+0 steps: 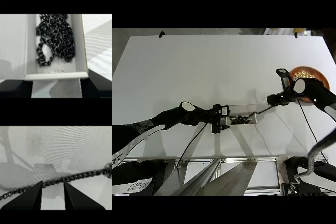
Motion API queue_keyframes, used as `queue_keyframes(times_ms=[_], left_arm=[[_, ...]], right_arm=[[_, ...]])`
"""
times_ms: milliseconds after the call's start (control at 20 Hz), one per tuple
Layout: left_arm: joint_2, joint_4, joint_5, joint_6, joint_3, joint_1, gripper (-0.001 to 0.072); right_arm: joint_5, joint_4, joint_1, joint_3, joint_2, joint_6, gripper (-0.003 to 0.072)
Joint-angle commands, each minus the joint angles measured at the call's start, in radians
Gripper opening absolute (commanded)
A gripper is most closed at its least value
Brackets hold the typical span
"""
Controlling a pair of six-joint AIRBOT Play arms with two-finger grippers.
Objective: Fold the box and place the chain.
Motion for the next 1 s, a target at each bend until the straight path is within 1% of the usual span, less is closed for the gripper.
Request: queue_keyframes(times_ms=[0, 300, 400, 500, 750, 800, 950], left_arm=[[0.000, 0.000, 0.000, 0.000, 0.000, 0.000, 0.0170], [0.000, 0.000, 0.000, 0.000, 0.000, 0.000, 0.0170], [0.000, 0.000, 0.000, 0.000, 0.000, 0.000, 0.0170], [0.000, 0.000, 0.000, 0.000, 0.000, 0.000, 0.0170], [0.000, 0.000, 0.000, 0.000, 0.000, 0.000, 0.0170], [0.000, 0.000, 0.000, 0.000, 0.000, 0.000, 0.0170], [0.000, 0.000, 0.000, 0.000, 0.000, 0.000, 0.0170]], right_arm=[[-0.006, -0.001, 0.001, -0.001, -0.058, 0.003, 0.0296], [0.033, -0.001, 0.001, -0.010, -0.063, 0.003, 0.0286], [0.056, -0.001, 0.001, -0.011, -0.063, 0.003, 0.0152], [0.081, -0.001, 0.001, -0.011, -0.059, 0.003, 0.0153], [0.083, -0.002, 0.001, -0.012, 0.006, 0.002, 0.0158], [0.084, -0.006, 0.001, -0.012, 0.008, 0.002, 0.0176], [0.097, -0.012, 0.001, -0.017, 0.008, 0.003, 0.0188]])
